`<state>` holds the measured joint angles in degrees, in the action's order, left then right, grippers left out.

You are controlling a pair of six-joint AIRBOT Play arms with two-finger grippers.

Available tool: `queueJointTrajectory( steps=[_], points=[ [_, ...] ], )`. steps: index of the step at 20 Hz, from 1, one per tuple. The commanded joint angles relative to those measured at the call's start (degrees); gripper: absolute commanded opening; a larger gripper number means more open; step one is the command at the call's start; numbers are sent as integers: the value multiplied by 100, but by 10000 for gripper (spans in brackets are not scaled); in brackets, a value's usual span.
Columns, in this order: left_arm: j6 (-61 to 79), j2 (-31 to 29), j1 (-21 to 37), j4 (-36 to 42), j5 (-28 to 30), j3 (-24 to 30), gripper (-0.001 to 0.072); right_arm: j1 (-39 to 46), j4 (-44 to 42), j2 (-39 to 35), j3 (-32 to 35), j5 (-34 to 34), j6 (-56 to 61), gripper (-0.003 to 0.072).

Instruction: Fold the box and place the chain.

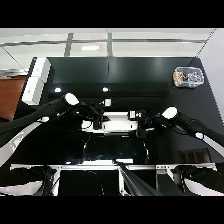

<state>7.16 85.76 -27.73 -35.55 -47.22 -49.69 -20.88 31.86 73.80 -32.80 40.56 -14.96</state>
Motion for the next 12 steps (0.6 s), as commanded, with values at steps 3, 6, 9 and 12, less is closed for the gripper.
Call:
queueJointTrajectory(
  steps=[3, 6, 9, 12],
  points=[
    [-166, -2, 0, 2, 11, -4, 32, -7, 9, 4, 0, -26, 2, 476],
    [-184, -162, 4, -9, 7, -4, 466, -7, 9, 4, 0, -26, 2, 476],
    [-1086, -595, 101, -708, -114, -4, 572, -7, 11, 4, 2, -28, 2, 476],
    [-2616, -1224, 245, -1965, -450, -4, 579, -7, 11, 4, 2, -28, 2, 476]
  ],
)
